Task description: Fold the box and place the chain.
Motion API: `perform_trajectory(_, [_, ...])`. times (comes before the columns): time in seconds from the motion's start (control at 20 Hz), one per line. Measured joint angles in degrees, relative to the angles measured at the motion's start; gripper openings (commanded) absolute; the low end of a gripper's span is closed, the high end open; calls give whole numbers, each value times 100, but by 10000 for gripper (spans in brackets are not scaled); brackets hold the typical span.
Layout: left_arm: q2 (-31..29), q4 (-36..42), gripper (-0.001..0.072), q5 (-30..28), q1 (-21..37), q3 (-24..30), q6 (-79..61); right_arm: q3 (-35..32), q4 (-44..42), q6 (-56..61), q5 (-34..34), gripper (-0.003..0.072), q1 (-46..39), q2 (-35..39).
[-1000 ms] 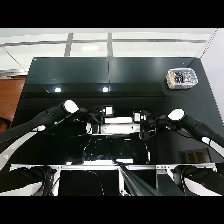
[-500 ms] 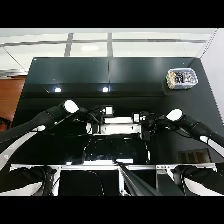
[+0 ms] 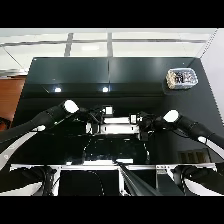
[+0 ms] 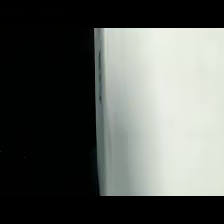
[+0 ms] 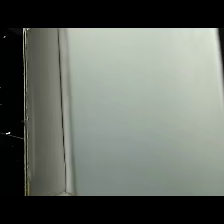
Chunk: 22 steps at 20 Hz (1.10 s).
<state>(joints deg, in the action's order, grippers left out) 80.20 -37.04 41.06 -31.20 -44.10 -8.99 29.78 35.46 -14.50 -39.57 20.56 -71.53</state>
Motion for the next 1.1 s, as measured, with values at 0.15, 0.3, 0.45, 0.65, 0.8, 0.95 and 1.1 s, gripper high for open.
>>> perform_trajectory(0.15, [0, 0, 29, -13, 0, 0, 2, 13, -44, -22, -44, 700, -118, 0])
perform_trajectory(0.3, [0, 0, 29, -15, 0, 0, 2, 22, -85, -50, -92, 700, -177, -2])
perform_trajectory(0.45, [0, 0, 29, -15, 0, 0, 2, 20, -116, -66, -114, 700, -192, -7])
perform_trajectory(0.65, [-2, -4, 29, -7, 0, 0, 0, 22, -61, -59, -142, 470, -131, -7])
perform_trajectory(0.8, [-2, -4, 31, -9, 0, 0, 0, 22, -39, -46, -136, 470, -109, -4])
perform_trajectory(0.95, [-39, -11, 541, -15, 2, 0, 31, 22, -15, -50, -125, 469, -103, -4])
perform_trajectory(1.1, [-306, -286, 651, 0, 74, 0, 531, 22, -9, -50, -125, 432, -103, -4])
